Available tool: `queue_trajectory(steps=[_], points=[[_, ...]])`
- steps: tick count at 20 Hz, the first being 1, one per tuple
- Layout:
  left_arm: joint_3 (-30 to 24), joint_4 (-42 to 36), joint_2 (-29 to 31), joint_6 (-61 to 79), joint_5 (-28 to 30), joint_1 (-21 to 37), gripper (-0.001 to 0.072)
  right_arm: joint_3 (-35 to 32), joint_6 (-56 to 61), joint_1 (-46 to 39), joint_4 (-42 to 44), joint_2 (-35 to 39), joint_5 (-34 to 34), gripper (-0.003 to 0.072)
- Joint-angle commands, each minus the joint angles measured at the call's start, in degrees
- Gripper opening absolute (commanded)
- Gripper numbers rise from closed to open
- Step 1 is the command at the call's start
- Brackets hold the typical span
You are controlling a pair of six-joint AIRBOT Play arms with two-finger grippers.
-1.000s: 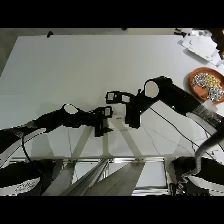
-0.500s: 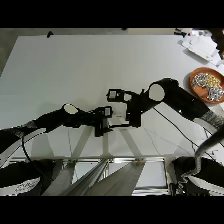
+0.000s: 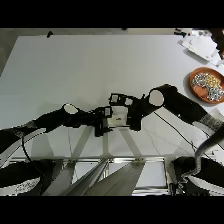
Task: Fold the box and place the chain.
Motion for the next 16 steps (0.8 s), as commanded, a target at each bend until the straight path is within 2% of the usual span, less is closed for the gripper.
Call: queue_trajectory(steps=[1,7,10,12,16], points=[[0.0,0.0,0.0,0.0,0.0,0.0,0.0012,-0.4,0.2,0.1,0.7,0.0,-0.6,0.0333],[0.0,0.0,0.0,0.0,0.0,0.0,0.0012,-2.4,0.1,0.3,0.6,0.0,-0.4,0.0336],[0.0,0.0,0.0,0.0,0.0,0.0,0.0012,-2.4,0.1,0.3,0.7,1.8,-3.5,0.0354],[0.0,0.0,0.0,0.0,0.0,0.0,0.0012,-2.4,0.1,0.3,0.7,3.7,-6.0,0.0544],[0.0,0.0,0.0,0.0,0.0,0.0,0.0012,-2.4,0.2,0.3,2.4,8.0,-7.7,0.0552]])
